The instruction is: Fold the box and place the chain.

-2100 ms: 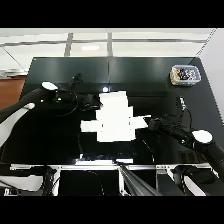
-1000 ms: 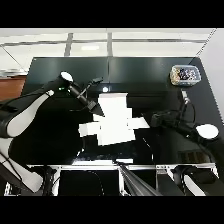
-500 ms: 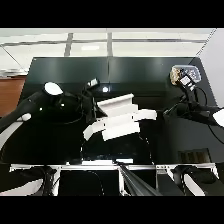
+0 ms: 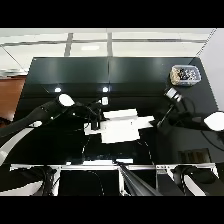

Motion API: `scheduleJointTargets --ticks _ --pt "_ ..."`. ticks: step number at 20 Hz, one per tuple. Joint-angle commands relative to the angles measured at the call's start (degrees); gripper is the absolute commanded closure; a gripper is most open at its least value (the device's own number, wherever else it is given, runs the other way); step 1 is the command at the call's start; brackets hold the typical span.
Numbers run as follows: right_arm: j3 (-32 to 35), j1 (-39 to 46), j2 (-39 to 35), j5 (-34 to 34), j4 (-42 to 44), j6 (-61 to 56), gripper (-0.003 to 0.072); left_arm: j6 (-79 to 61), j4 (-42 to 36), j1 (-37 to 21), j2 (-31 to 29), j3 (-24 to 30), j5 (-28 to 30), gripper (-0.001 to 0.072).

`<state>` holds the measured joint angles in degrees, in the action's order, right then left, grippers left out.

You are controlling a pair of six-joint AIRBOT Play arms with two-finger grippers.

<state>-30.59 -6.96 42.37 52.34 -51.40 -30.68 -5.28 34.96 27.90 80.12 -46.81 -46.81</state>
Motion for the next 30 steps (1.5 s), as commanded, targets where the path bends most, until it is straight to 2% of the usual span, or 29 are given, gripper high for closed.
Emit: scheduleJointTargets --ticks 1,3,10,14,22,26,30 --pt "4.81 -4.52 0.31 -3.93 0.37 9.14 0.0 -3.52 3.56 2.56 0.72 -0.17 2.97 0.0684" --pt "7.67 -7.19 0.37 -7.98 0.35 14.78 0.0 -3.45 4.02 3.02 0.87 -0.17 4.79 0.0684" --pt "8.92 -8.41 6.29 -7.69 0.46 23.34 0.0 -3.08 4.22 2.91 0.87 -0.13 4.5 0.0684" --pt "8.92 -12.15 8.26 -8.41 0.39 24.83 0.0001 -3.08 6.8 2.93 0.9 -0.13 4.48 0.0684" --pt "8.94 -16.79 12.13 -11.47 0.79 25.2 0.0 -3.08 6.75 2.89 0.98 -0.13 4.26 0.0684" --pt "8.94 -20.63 13.49 -16.96 8.37 25.22 0.0 -3.06 6.71 2.89 0.98 -0.13 4.28 0.0684" --pt "8.44 -22.53 13.46 -18.73 9.22 25.2 0.0 -3.06 6.56 2.89 0.98 -0.13 4.31 0.0683"
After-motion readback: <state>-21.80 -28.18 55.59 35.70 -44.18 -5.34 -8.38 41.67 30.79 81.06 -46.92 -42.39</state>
